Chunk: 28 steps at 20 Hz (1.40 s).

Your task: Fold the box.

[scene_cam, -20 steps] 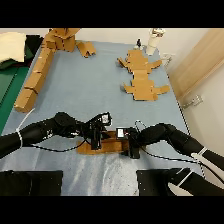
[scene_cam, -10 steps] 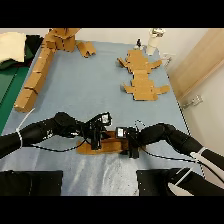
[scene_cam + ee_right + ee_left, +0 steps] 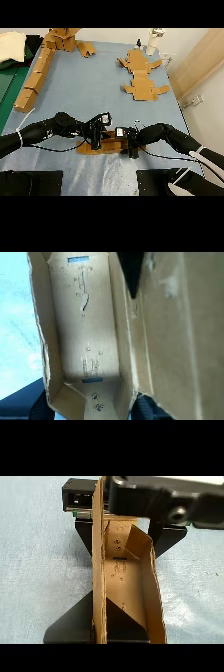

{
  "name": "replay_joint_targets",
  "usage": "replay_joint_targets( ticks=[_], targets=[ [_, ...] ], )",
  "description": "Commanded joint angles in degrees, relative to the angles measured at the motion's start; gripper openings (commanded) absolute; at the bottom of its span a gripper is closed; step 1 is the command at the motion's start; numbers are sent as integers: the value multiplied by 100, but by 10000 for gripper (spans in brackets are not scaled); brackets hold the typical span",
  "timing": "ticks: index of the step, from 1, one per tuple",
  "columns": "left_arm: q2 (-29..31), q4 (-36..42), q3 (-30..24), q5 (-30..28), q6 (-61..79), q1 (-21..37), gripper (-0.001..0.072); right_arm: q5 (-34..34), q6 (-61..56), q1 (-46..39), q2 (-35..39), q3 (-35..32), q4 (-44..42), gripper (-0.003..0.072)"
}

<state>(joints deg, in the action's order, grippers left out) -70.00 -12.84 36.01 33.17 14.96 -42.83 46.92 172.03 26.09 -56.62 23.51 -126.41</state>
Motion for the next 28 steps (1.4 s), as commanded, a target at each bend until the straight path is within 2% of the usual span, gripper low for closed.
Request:
replay_joint_targets(
  ticks=[1, 2, 4, 23, 28],
  targets=[
    [0, 0, 4, -2, 0, 0, 13, 9, -9, 7, -15, 0, -2, 567],
    [0, 0, 4, -2, 0, 0, 13, 7, -9, 7, -15, 0, -2, 567],
    [0, 0, 4, -2, 0, 0, 13, 9, -9, 7, -15, -2, 2, 504],
    [0, 4, 7, 2, 0, 0, 13, 50, -9, 9, -15, -2, -4, 504],
    [0, 4, 4, 151, -2, -4, 13, 50, -9, 9, -15, 0, -4, 504]
  ],
)
